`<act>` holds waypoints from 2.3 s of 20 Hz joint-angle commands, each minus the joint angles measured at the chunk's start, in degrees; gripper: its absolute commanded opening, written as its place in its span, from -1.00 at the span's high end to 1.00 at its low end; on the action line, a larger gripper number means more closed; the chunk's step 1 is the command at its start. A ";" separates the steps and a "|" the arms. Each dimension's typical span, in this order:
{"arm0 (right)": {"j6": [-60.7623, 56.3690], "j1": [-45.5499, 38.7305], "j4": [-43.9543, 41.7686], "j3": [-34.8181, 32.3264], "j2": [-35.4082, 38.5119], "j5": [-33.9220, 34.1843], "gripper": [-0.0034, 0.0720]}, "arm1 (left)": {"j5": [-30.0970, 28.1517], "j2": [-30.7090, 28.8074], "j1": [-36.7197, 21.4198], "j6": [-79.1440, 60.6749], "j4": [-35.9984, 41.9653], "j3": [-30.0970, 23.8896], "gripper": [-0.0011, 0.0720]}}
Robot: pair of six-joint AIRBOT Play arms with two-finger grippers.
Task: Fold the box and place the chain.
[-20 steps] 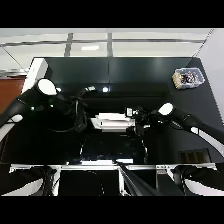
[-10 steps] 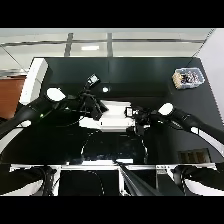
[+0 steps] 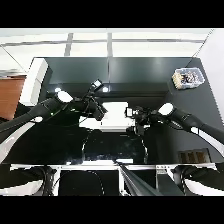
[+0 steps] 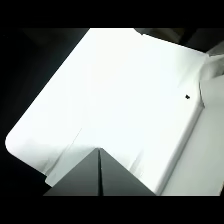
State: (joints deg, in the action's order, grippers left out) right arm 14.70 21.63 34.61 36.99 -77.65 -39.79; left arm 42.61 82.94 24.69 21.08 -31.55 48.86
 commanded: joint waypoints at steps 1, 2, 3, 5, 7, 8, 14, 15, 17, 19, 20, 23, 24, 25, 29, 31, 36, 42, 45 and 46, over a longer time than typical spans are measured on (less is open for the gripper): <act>-0.09 0.04 -0.09 0.00 0.00 0.09 0.39 | 3.10 0.35 -0.33 -1.55 -5.25 3.02 0.90; -0.11 0.04 -0.09 0.00 0.00 0.09 0.39 | 3.87 0.00 -0.90 -0.94 -8.24 5.68 0.90; -0.09 0.04 -0.09 0.00 0.00 0.09 0.39 | 6.40 -0.63 -1.86 0.26 -10.43 8.31 0.90; -0.11 0.04 -0.09 0.00 0.00 0.09 0.39 | 11.98 -3.63 -4.81 2.97 -14.58 12.04 0.91; -0.09 0.04 -0.09 0.00 0.00 0.09 0.39 | 14.60 -7.98 -8.22 3.21 -16.65 12.04 0.91; -0.11 0.04 -0.09 0.00 0.00 0.09 0.39 | 16.87 -10.14 -9.99 3.19 -15.82 11.34 0.91; -0.09 0.04 -0.09 0.00 0.00 0.09 0.39 | 17.16 -17.07 -13.31 -19.69 -2.60 -5.95 0.63; -0.11 0.04 -0.09 0.00 0.00 0.09 0.39 | 15.91 -16.22 -12.66 -23.47 -3.82 -8.13 -0.45; -0.11 0.04 -0.09 0.00 0.00 0.11 0.39 | 9.66 -14.73 -11.08 -28.98 -6.80 -11.19 -0.98; -0.09 0.04 -0.09 0.00 0.00 0.09 0.39 | 5.16 -13.00 -9.27 -36.17 -9.42 -12.17 -0.98; -0.11 0.04 -0.09 0.00 0.00 0.09 0.39 | 3.54 -12.07 -8.41 -40.06 -10.12 -12.17 -0.98; -0.09 0.04 -0.09 0.00 0.00 0.09 0.39 | 1.05 -9.86 -5.62 -45.46 -9.79 -11.56 -0.97; -0.11 0.04 -0.09 0.00 0.00 0.09 0.39 | 1.09 -9.27 -4.85 -45.40 -9.75 -11.30 -0.97; -0.11 0.04 -0.09 0.00 0.00 0.09 0.39 | 1.09 -8.70 -4.50 -45.24 -9.70 -11.15 -0.97; -0.09 0.04 -0.09 0.00 0.00 0.09 0.39 | 4.55 -7.39 -4.44 -44.68 -5.57 -11.15 -0.87; -0.09 0.04 -0.09 0.02 0.00 0.09 0.39 | 5.70 -7.41 -4.44 -44.63 -2.89 -11.15 -0.43; -0.09 0.04 -0.09 0.00 0.00 0.09 0.39 | 5.81 -7.37 -4.44 -44.63 1.90 -11.15 0.43; -0.09 0.04 -0.09 0.02 0.00 0.09 0.39 | 5.66 -5.73 -4.42 -43.32 4.81 -11.17 0.43; -0.09 0.04 -0.09 0.00 0.00 0.09 0.39 | 5.57 -4.17 -3.76 -43.50 9.27 -11.08 0.43; -0.09 0.04 -0.09 0.00 0.00 0.09 0.39 | 5.33 -4.00 -3.34 -43.19 8.66 -10.78 0.43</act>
State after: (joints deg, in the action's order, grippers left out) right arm 14.61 21.63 34.54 36.99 -77.65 -39.68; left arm 48.12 77.93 20.69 -22.50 -25.43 37.78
